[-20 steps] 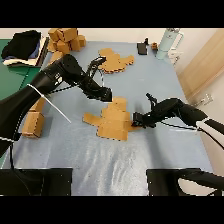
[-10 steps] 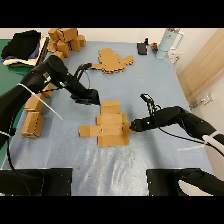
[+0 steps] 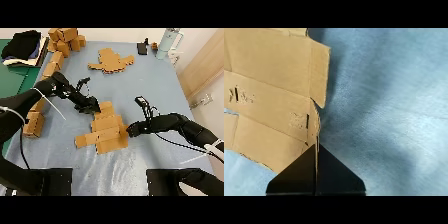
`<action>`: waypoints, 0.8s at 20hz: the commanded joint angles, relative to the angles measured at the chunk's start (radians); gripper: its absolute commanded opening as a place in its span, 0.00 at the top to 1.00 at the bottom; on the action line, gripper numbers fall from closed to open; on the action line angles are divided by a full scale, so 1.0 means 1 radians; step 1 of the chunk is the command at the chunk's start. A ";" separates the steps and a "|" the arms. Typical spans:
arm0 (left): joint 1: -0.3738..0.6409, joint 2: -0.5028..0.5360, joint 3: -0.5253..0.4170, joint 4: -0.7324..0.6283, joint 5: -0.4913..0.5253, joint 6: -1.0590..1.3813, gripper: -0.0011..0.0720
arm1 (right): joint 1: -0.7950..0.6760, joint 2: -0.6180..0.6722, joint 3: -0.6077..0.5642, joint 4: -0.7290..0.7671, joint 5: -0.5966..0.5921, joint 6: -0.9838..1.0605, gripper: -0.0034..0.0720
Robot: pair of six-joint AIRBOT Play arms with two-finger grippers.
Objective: Fold the box.
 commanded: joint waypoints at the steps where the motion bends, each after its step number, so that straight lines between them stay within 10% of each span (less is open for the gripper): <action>1: 0.002 -0.054 -0.003 -0.089 0.010 0.094 0.17 | 0.014 0.003 -0.002 -0.010 0.009 -0.004 0.95; 14: 0.002 -0.073 -0.003 -0.132 -0.165 0.279 0.35 | 0.014 0.002 -0.002 -0.024 0.032 -0.003 0.95; 16: 0.002 -0.074 -0.003 -0.132 -0.170 0.285 0.58 | 0.014 0.002 -0.002 -0.026 0.036 -0.003 0.95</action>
